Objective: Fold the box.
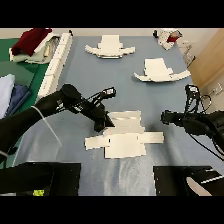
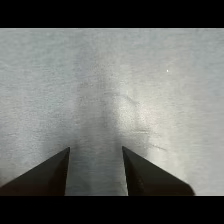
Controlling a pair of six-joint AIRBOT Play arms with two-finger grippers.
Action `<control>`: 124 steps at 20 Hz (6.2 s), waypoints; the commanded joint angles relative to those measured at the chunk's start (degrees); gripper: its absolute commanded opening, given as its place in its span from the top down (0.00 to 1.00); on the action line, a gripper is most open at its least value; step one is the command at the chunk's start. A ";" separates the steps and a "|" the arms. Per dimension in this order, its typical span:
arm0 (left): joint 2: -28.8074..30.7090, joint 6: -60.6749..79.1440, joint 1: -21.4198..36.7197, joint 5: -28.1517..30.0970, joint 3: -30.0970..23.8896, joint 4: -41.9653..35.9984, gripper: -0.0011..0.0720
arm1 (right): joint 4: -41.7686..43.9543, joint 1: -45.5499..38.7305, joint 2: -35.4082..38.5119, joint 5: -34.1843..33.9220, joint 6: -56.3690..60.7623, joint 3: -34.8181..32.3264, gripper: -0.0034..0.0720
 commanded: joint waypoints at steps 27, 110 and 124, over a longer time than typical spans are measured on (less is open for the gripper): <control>9.31 5.68 -7.93 15.63 -11.13 3.15 0.96 | 0.02 0.00 0.00 0.22 -0.02 -0.17 0.28; 7.54 5.75 -8.02 12.31 -11.65 3.30 0.96 | -13.07 55.74 -6.88 -11.61 -4.50 1.97 0.00; 7.54 5.75 -8.02 12.28 -11.65 3.30 0.96 | -6.03 45.16 -4.81 -7.26 -27.74 0.87 0.00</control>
